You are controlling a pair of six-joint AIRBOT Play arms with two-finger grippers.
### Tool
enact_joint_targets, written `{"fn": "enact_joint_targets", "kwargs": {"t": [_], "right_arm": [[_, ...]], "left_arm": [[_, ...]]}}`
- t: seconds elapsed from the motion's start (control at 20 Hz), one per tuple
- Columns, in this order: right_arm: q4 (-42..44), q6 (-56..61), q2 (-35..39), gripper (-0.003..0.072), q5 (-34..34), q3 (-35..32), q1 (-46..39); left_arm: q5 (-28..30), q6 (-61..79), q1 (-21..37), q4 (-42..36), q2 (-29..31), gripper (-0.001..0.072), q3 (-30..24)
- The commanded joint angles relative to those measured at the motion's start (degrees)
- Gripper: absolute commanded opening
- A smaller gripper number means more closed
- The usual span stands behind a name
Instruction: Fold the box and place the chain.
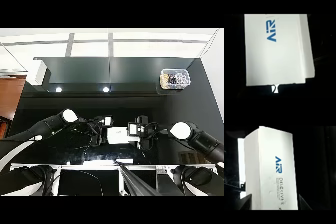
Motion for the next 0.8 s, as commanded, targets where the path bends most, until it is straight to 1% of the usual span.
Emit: {"fn": "enact_joint_targets", "kwargs": {"t": [0.0, 0.05, 0.15, 0.2, 0.25, 0.3, 0.35, 0.4, 0.45, 0.6, 0.75], "right_arm": [[-0.2, 0.0, 0.0, 0.0706, -0.9, 0.0, 0.1], [-0.1, 0.0, 0.0, 0.0669, -1.0, 0.0, 0.1], [0.3, 0.0, 0.0, 0.0668, -1.3, 0.0, 0.1], [0.3, 0.0, 0.0, 0.0645, -1.3, 0.0, 0.1], [0.3, 0.0, 0.0, 0.0457, -1.0, 0.0, 0.1], [0.3, 0.0, 0.0, 0.0409, -0.9, 0.0, 0.1], [0.2, 0.0, 0.0, 0.0385, -0.8, 0.0, 0.1], [0.2, 0.0, 0.0, 0.0242, -0.4, 0.0, 0.1], [0.3, 0.0, 0.0, 0.0232, 0.0, 0.0, 0.1], [0.3, 0.0, 0.0, 0.0231, 1.0, 0.0, 0.1], [2.4, 0.0, 0.0, 0.0223, 1.3, 0.0, 0.1]], "left_arm": [[0.0, 0.0, 0.0, 0.0, 0.0, 0.0407, 0.0], [0.0, 0.0, 0.0, 0.0, 0.0, 0.0406, 0.0], [0.0, 0.0, 0.0, 0.0, 0.0, 0.0407, 0.0], [0.0, 0.0, 0.0, 0.0, 0.0, 0.0407, 0.0], [0.0, 0.0, 0.0, 0.0, 0.0, 0.0407, 0.0], [0.0, 0.0, 0.0, 0.0, 0.0, 0.0407, 0.0], [0.0, 0.0, 0.0, 0.0, 0.0, 0.0406, 0.0], [0.0, 0.0, 0.0, 0.0, 0.0, 0.0407, 0.0], [0.0, 0.0, 0.0, 0.0, 0.0, 0.0406, 0.0], [0.0, 0.0, 0.0, 0.0, 0.0, 0.0407, 0.0], [0.0, 0.0, 0.0, 0.0, 0.0, 0.0407, 0.0]]}}
